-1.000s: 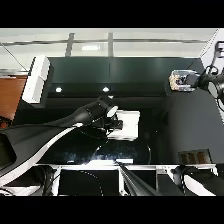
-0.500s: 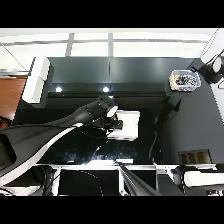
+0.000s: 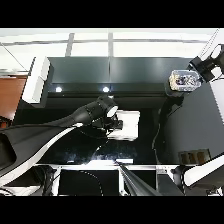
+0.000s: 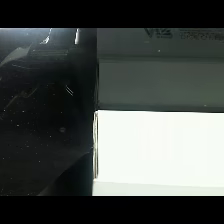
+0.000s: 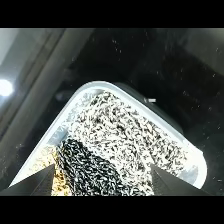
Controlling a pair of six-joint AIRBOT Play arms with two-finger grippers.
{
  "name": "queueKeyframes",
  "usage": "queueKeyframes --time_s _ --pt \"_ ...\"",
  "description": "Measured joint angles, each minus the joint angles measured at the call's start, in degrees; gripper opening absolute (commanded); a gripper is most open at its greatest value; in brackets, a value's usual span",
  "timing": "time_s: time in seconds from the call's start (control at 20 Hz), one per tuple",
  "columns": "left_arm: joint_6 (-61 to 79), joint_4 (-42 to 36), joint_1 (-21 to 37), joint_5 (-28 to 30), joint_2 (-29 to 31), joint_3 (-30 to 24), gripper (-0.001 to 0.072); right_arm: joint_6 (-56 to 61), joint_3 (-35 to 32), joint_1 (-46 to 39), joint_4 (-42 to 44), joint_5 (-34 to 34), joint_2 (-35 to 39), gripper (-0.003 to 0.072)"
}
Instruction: Fold the box and place the chain.
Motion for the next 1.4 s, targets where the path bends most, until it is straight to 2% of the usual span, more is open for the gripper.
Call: queueKeyframes --time_s 0.05,0.25,0.35,0.65,0.7,0.95,1.0,1.1,1.15,1.4 --pt "0.02 0.00 0.00 -0.02 0.00 0.00 0.0029 0.42 0.24 -0.09 0.11 0.24 -0.46 0.0664" --pt "0.02 0.00 0.00 -0.02 0.00 0.00 0.0029 1.38 0.72 -0.46 0.68 0.79 -2.01 0.0663" --pt "0.00 0.00 0.00 -0.04 0.00 0.00 0.0029 1.53 0.83 -0.59 0.68 0.90 -2.71 0.0574" --pt "0.02 0.00 0.00 -0.13 0.00 0.00 0.0029 1.79 0.90 -0.70 0.90 -0.39 -4.63 0.0574" --pt "0.00 0.00 0.00 -0.15 0.00 0.00 0.0029 1.79 0.90 -0.70 0.92 -0.96 -4.87 0.0536" --pt "0.02 0.00 0.00 -0.28 0.00 0.00 0.0029 1.75 0.90 -0.83 0.87 -3.26 -5.86 0.0528" --pt "0.02 0.00 0.00 -0.28 0.00 0.00 0.0029 1.57 0.90 -0.81 0.87 -3.52 -6.05 0.0351" --pt "0.02 0.02 0.00 -0.28 0.00 0.00 0.0029 1.40 0.94 -0.81 0.87 -3.87 -6.32 0.0071" --pt "0.02 0.02 0.00 -0.28 0.00 0.00 0.0029 0.81 1.03 -0.83 0.94 -4.04 -6.38 0.0011" --pt "0.02 0.02 0.00 -0.22 0.00 0.00 0.0029 -4.39 4.28 -0.81 2.47 -0.24 -6.34 0.0013"
